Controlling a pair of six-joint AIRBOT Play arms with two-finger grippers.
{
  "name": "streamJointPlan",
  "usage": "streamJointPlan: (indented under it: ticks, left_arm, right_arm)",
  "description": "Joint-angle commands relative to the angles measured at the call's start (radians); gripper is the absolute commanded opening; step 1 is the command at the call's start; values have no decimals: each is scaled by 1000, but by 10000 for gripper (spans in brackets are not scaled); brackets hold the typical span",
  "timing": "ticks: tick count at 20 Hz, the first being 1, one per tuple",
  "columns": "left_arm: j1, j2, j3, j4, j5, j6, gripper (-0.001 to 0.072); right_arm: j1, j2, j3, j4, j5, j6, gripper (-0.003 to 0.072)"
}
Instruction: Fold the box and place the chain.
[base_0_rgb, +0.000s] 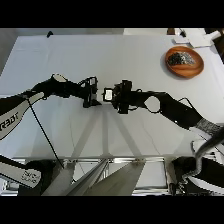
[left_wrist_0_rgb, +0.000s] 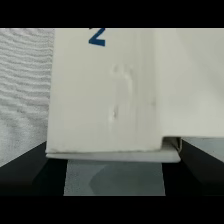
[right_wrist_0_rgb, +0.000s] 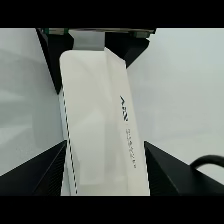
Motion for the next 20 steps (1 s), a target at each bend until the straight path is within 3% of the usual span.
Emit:
streamJointPlan:
  ticks: [1,7,9,13,20]
  left_arm:
    - [1,0,0,0,0,0,396]
    - [1,0,0,0,0,0,396]
    - [1,0,0,0,0,1,396]
    - [1,0,0,0,0,0,396]
    - [1,0,0,0,0,0,396]
  right_arm:
    - [-12,2,1,6,-1,7,495]
    - [-12,-96,2,6,-45,7,494]
    - [-12,-110,2,6,-77,7,399]
    - [-12,-110,2,5,-135,7,397]
    - [-12,-104,2,5,-90,7,399]
